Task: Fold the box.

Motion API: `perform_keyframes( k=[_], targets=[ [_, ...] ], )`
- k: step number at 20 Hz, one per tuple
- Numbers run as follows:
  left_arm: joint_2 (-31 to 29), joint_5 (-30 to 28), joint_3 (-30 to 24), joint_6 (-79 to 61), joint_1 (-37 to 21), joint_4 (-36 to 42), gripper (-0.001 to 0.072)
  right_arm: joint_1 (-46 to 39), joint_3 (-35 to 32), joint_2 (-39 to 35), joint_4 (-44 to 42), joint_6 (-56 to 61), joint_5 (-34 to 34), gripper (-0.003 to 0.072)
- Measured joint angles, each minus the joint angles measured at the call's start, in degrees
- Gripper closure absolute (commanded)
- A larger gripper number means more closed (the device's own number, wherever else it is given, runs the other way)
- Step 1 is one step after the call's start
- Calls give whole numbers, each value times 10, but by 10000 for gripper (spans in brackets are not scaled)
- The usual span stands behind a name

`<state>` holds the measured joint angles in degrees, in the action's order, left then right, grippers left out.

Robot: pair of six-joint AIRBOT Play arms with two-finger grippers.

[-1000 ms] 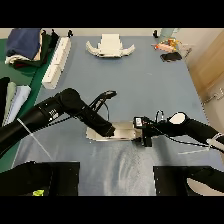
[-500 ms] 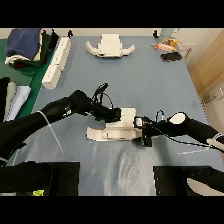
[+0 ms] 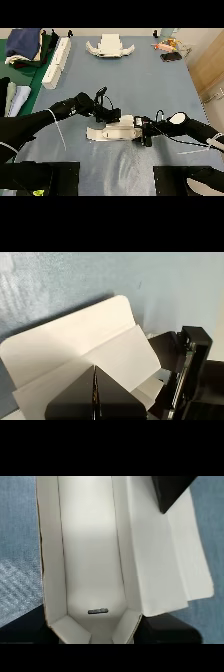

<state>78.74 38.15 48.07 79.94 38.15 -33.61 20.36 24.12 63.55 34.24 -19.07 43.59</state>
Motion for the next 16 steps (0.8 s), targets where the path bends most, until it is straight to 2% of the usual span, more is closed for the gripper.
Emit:
perform_keyframes(
  k=[5, 10, 13, 16],
  targets=[
    [-49, 31, 13, -40, -17, -13, 695, 0, 0, 0, 0, -1, 0, 178],
    [-183, 88, 7, -56, -45, -93, 695, 0, 0, 0, 0, 0, 1, 178],
    [-270, 115, -20, -93, -49, -141, 694, 0, 0, 0, 0, 0, 1, 178],
    [-328, 143, -51, -166, -43, -162, 675, 0, 0, 0, 0, 0, 0, 179]
  ],
)
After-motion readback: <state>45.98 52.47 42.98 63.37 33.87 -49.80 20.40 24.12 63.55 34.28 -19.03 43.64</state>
